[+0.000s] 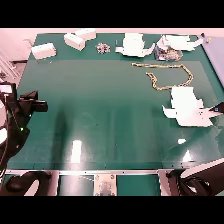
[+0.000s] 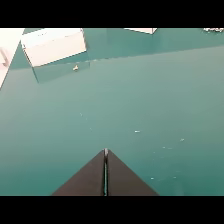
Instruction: Fold the box and place the chain.
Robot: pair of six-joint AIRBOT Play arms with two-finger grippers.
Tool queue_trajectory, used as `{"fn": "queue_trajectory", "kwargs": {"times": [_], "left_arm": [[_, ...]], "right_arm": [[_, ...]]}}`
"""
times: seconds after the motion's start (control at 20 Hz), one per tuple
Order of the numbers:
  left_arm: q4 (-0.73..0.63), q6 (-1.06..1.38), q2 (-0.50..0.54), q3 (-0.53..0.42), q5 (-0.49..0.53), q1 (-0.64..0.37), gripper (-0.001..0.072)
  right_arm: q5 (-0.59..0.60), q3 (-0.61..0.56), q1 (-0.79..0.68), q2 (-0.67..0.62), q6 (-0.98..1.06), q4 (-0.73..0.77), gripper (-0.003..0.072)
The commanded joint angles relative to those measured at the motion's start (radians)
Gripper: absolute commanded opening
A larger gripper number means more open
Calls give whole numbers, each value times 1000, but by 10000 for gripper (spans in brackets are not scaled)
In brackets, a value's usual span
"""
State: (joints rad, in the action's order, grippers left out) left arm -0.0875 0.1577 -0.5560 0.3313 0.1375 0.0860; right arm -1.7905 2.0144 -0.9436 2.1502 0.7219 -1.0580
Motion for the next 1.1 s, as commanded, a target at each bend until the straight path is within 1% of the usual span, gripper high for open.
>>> {"fn": "queue_trajectory", "kwargs": {"times": [0.0,0.1,0.15,0.2,0.25,0.4,0.45,0.6,0.8,0.85,1.0,1.05], "left_arm": [[0,0,-1,1,0,0,22],[0,0,-1,1,0,0,22],[0,0,-1,1,0,0,22],[0,0,-1,1,0,0,22],[0,0,-1,1,0,0,22],[0,0,-1,1,0,0,22],[0,0,-1,1,0,0,22],[0,0,-1,1,0,0,22],[0,0,-1,1,0,0,22],[0,0,-1,1,0,0,22],[0,0,-1,1,0,0,21],[0,0,-1,1,0,0,21]], "right_arm": [[-45,-1,16,20,-27,0,168],[-51,-2,23,21,-27,1,111],[-51,-2,24,21,-27,2,107],[-52,-2,26,20,-27,5,41],[-53,-2,30,19,-26,12,12],[-55,-38,44,0,-8,56,6],[-55,-84,49,-19,-7,89,5],[-54,-279,65,-102,-30,189,3],[-53,-522,106,-231,-109,404,2],[-53,-576,125,-262,-121,463,1],[-45,-718,208,-340,-185,575,1],[-19,-761,243,-356,-185,609,1]]}}
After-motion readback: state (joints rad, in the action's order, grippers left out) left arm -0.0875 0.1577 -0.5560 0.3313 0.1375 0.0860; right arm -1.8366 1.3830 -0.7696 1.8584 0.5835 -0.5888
